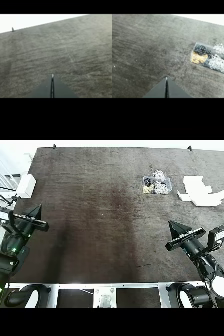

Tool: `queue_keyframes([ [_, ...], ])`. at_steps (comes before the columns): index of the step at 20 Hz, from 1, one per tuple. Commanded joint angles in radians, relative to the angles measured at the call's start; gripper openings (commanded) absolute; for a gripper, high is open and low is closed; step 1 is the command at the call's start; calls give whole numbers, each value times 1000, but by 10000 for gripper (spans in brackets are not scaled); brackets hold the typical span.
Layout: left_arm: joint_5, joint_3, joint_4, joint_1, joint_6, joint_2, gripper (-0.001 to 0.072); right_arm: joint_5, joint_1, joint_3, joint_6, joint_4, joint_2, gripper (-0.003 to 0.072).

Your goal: Fold the box and place the chain.

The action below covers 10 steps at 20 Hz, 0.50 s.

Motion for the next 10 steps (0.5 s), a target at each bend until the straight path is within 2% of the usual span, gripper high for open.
queue_keyframes([
  [1,-41,0,-25,0,2,1,18,1,0,0,0,0,1,11],
  [5,-97,0,-25,0,-1,1,19,1,0,0,0,0,1,11],
  [10,-116,0,-25,0,-1,1,19,1,0,0,0,0,1,11],
])
